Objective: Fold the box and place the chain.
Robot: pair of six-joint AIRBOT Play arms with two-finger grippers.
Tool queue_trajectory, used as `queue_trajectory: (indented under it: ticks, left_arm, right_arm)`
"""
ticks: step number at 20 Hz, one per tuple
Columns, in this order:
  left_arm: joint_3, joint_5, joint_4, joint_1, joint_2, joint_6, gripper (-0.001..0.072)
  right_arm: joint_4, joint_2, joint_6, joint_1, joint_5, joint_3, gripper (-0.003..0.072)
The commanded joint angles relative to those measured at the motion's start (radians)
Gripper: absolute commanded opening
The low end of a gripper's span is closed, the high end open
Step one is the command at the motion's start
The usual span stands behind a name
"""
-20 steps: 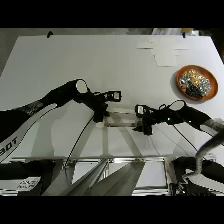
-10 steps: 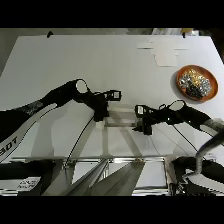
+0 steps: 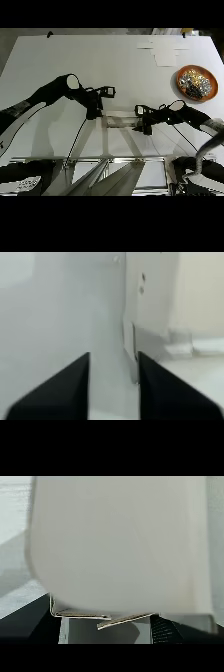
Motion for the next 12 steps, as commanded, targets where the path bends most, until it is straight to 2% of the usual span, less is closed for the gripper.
queue_trajectory:
  ticks: [1,2,3,6,8,10,12]
  left_arm:
    - [0.001,-0.113,0.100,0.044,0.079,-0.127,0.0172]
    - [0.001,-0.141,0.102,0.053,0.102,-0.161,0.0072]
    - [0.001,-0.170,0.102,0.061,0.125,-0.178,0.0001]
    - [0.001,-0.219,0.098,0.031,0.188,-0.232,0.0001]
    - [0.001,-0.214,0.083,-0.040,0.207,-0.263,0.0001]
    - [0.001,-0.177,0.011,-0.118,0.195,-0.262,0.0001]
    - [0.000,-0.088,-0.047,-0.179,0.165,-0.241,0.0001]
  right_arm:
    - [-0.002,0.000,-0.005,0.000,0.004,0.000,0.0436]
    - [-0.002,0.000,-0.005,0.000,0.004,0.000,0.0436]
    - [-0.002,0.000,-0.005,0.000,0.004,0.000,0.0436]
    - [-0.002,0.000,-0.005,0.000,0.004,0.000,0.0436]
    - [-0.002,0.000,-0.005,0.000,0.004,0.000,0.0436]
    - [-0.001,0.000,-0.005,0.000,0.004,0.000,0.0436]
    - [-0.002,0.000,-0.005,0.000,0.004,0.000,0.0436]
